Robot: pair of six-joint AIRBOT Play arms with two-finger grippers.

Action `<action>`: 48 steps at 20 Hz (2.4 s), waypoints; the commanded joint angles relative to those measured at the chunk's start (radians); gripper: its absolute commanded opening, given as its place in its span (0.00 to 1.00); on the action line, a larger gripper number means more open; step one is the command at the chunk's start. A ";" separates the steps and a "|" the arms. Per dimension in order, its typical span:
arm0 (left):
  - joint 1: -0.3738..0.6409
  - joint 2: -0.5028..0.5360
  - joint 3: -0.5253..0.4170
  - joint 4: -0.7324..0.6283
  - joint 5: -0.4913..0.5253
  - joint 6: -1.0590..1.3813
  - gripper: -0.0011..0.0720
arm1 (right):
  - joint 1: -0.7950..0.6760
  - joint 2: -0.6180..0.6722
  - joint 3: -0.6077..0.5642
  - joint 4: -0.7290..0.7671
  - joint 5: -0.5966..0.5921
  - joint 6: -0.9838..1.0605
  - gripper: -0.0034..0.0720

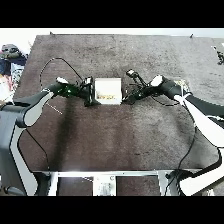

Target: Fold the box and place the chain.

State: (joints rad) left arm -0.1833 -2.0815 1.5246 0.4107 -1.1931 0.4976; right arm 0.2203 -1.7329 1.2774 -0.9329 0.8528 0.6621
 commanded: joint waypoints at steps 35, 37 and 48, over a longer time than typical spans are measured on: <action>0.000 0.000 0.000 0.000 0.000 0.000 0.42 | 0.091 0.255 0.098 0.232 -0.064 -0.198 0.28; 0.000 0.000 0.000 0.000 0.000 0.000 0.42 | 0.087 0.245 0.098 0.196 -0.118 -0.178 0.28; 0.000 0.000 0.000 0.000 0.000 0.000 0.42 | -0.097 -0.037 0.381 0.212 0.005 -0.138 0.24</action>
State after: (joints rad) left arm -0.1833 -2.0815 1.5246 0.4107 -1.1931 0.4976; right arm 0.1654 -1.6737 1.5745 -0.7322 0.8093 0.5159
